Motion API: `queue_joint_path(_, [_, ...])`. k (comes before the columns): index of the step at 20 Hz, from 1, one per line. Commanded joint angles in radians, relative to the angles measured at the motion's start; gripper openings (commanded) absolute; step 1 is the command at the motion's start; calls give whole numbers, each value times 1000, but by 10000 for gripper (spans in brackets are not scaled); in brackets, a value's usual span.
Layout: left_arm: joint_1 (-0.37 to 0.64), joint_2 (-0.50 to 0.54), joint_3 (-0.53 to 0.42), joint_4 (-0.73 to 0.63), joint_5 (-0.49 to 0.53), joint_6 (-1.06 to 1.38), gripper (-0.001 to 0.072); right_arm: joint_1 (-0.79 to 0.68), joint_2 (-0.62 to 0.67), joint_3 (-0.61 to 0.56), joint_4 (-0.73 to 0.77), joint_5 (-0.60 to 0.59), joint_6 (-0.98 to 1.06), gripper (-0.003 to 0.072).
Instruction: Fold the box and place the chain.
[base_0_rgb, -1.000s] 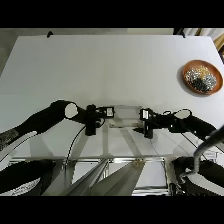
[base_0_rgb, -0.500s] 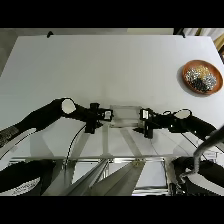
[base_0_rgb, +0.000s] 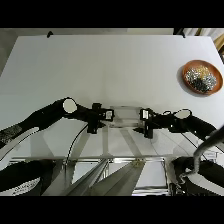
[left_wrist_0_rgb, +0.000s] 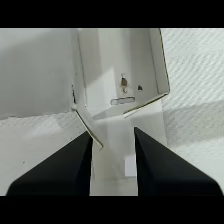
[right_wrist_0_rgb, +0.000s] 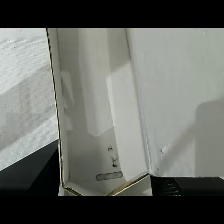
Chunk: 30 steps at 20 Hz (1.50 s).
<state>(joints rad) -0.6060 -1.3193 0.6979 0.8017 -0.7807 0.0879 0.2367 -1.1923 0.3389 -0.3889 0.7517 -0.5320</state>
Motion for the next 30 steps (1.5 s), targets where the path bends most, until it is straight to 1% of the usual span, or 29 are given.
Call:
queue_joint_path(1, [-1, -1, 0, -9, -32, 1, 215, 1, 0, 0, 1, 0, 1, 407])
queue_joint_path(2, [-2, -1, 0, -13, -47, 1, 177, 1, 0, 0, 0, 0, 1, 407])
queue_joint_path(5, [-16, -1, 0, -47, -42, 2, 173, 1, 0, 0, 1, 0, 1, 407])
queue_joint_path(10, [-33, -1, 0, -54, 26, 2, 170, 1, 0, 0, 1, 0, 1, 407])
queue_joint_path(11, [-34, -1, 0, -54, 33, 2, 143, 1, 0, 0, 1, 0, 0, 407])
queue_joint_path(13, [-45, -1, 0, -54, 48, 2, 127, 1, 0, 0, 0, 0, 1, 407])
queue_joint_path(15, [-62, -1, 0, -58, 76, 2, 7, 1, 0, 0, 1, 0, 0, 407])
queue_joint_path(18, [-89, -1, 0, -72, 120, 2, 7, 1, 0, 0, 1, 0, 1, 407])
queue_joint_path(20, [-107, -1, 0, -89, 126, 2, 7, 1, 0, 0, 1, 0, 1, 407])
queue_joint_path(23, [-124, -4, 0, -91, 132, 2, 15, 1, 0, 0, 0, 0, 0, 407])
queue_joint_path(24, [-127, -10, 0, -91, 137, 2, 41, 1, 0, 0, 1, 0, 0, 407])
queue_joint_path(26, [-131, -23, 0, -91, 142, 2, 143, 1, 0, 0, 1, 0, 0, 407])
queue_joint_path(27, [-131, -30, 0, -91, 142, 2, 217, 1, 0, 0, 1, 0, 0, 407])
queue_joint_path(28, [-131, -35, 0, -90, 142, 2, 232, 1, 0, 0, 0, 0, 1, 407])
queue_joint_path(30, [-131, -44, 0, -90, 150, 2, 235, 1, 0, 0, 1, 0, 1, 407])
